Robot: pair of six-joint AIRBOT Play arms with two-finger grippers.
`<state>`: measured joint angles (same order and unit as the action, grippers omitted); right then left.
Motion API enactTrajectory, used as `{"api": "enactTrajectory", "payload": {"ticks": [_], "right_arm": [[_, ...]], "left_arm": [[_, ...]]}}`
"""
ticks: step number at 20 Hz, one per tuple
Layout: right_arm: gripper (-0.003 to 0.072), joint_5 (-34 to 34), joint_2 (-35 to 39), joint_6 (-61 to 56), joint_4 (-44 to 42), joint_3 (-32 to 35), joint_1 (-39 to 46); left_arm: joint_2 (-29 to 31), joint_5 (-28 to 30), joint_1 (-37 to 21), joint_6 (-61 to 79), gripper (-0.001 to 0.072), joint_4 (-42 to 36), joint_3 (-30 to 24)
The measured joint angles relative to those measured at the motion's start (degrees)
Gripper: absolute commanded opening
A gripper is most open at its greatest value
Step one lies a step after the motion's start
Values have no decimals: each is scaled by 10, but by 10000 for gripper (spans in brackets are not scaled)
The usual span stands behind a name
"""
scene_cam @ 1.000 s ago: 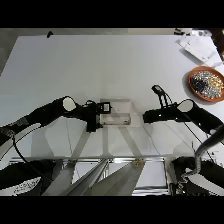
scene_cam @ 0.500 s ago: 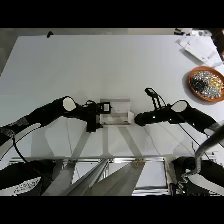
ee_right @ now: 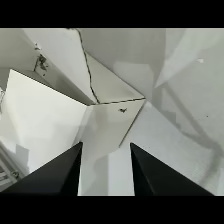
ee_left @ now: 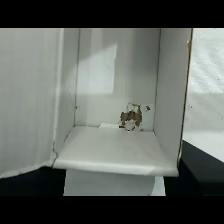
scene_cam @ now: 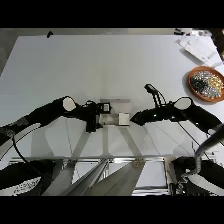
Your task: Fold the box and place the chain.
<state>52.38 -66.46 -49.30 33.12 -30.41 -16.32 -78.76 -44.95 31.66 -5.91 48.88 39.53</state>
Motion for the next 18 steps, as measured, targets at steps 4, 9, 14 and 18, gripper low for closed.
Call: {"api": "enactTrajectory", "payload": {"ticks": [4,9,14,18], "right_arm": [[487,16,1,-12,-16,-1,0],[452,23,1,-37,-22,-2,0],[414,28,1,-124,68,-2,-1],[414,23,1,-172,148,-2,0]], "left_arm": [[0,-1,0,0,292,0,0],[0,0,0,-1,292,-1,0],[0,1,0,-5,292,-5,0],[0,1,0,-3,292,-4,0]]}}
